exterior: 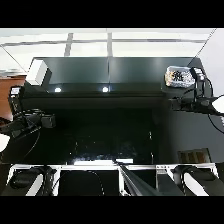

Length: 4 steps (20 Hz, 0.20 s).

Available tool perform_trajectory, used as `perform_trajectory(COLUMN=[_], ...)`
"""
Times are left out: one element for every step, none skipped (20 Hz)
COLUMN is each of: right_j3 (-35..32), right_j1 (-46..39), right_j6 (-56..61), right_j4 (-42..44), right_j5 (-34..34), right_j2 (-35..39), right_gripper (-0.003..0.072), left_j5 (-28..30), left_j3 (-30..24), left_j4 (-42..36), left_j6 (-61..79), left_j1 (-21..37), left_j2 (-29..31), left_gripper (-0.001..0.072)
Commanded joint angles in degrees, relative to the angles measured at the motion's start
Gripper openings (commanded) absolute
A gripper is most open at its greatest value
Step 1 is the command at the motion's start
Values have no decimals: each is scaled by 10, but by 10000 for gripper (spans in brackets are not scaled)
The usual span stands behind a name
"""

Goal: Fold the box and place the chain.

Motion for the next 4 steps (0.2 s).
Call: perform_trajectory(right_j3=[0,0,0,0], right_j1=[0,0,0,0], right_j6=[0,0,0,0], right_j4=[0,0,0,0], right_j5=[1,1,1,1], right_j2=[0,0,0,0], right_gripper=[17,17,17,17], left_j5=[1,1,1,1], left_j3=[-3,-3,-3,-3], left_j4=[1,1,1,1], left_j6=[0,0,0,0], left_j1=[2,2,2,2], left_j2=[4,4,4,4], left_gripper=[29,29,29,29])
